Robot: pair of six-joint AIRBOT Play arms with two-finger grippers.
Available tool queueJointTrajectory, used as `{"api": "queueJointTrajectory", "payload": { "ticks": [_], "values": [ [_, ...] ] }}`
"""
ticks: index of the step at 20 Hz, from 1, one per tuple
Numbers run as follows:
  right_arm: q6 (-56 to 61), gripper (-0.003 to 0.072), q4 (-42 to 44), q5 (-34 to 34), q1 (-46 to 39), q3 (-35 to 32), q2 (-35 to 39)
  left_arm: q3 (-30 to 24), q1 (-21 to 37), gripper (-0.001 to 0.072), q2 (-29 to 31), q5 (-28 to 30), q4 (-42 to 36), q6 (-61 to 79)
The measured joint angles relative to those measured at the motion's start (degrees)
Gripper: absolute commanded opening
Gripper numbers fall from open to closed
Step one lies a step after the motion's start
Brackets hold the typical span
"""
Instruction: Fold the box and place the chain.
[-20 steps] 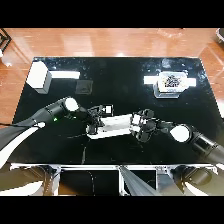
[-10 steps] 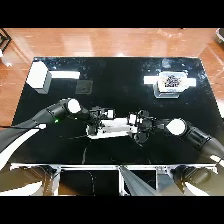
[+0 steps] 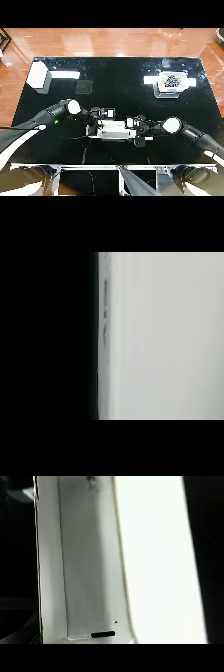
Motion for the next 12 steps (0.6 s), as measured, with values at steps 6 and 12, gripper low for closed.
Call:
{"api": "queueJointTrajectory", "payload": {
  "ticks": [6,12],
  "values": [
    [-0.57,0.0698,0.00,-0.20,0.00,0.00,-1.07,0.00,0.00,0.0023,0.02,-0.09,-0.11,-1.09],
    [-4.35,0.0698,3.58,-1.60,0.00,0.00,-2.97,0.00,0.00,0.0023,0.02,-0.74,-0.13,-1.44]
  ]
}}
